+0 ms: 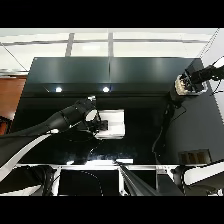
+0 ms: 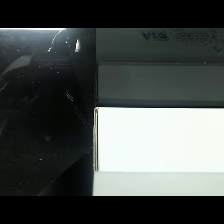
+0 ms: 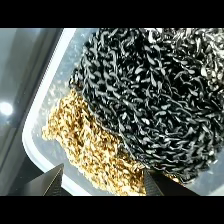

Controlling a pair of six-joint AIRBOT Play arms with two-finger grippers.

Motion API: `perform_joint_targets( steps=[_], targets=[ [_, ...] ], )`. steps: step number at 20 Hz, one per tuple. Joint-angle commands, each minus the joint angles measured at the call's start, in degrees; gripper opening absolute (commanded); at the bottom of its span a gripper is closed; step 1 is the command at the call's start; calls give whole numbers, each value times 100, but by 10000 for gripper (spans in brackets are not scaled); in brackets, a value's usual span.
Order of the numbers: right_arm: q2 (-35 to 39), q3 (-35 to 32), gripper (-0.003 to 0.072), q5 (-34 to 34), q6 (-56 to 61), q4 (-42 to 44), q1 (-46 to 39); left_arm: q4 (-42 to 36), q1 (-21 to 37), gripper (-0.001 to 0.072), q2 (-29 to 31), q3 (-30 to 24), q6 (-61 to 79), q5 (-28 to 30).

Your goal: Fold the box and place the chain.

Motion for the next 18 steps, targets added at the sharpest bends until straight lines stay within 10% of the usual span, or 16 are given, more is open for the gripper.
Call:
perform_joint_targets(
  steps=[1, 7, 9, 10, 18],
  targets=[
    [-98, 2, 547, -136, 81, 81, 26, -2, 2, 28, 0, 2, 4, 9],
    [-258, 2, 544, -120, -24, 72, 57, 0, 2, 28, 0, 2, 4, 9],
    [-256, 7, 74, -83, -457, 229, 61, 0, 2, 28, 0, 2, 4, 9],
    [-256, 44, 17, 0, -798, 380, 48, 0, 2, 28, 0, 2, 4, 9],
    [809, 887, 12, 1130, -2916, 363, 48, 0, 2, 28, 0, 2, 4, 17]
  ],
)
